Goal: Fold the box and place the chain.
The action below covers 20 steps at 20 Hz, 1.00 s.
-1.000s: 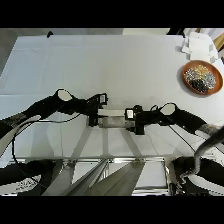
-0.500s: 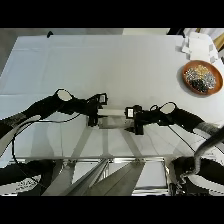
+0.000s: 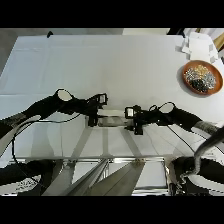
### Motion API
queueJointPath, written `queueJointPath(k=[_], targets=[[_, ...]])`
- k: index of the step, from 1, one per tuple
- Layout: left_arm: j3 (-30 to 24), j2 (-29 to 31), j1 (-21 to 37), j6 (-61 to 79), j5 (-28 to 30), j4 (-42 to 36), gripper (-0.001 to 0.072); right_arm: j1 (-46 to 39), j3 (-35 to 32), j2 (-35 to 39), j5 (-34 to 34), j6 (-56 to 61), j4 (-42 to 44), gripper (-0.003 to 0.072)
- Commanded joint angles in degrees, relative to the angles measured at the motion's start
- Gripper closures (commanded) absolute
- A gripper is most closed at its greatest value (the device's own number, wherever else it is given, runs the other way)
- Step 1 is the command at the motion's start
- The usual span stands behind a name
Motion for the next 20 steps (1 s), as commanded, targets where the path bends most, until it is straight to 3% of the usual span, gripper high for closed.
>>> queueJointPath(k=[1,20], targets=[[0.0,0.0,0.0,0.0,0.0,0.0,0.0700,0.0,0.0,-0.1,0.0,0.0,-0.2,0.0369],[0.0,0.0,0.0,0.0,0.0,0.0,0.0700,0.0,0.0,-0.1,0.3,0.3,-0.2,0.0386]])
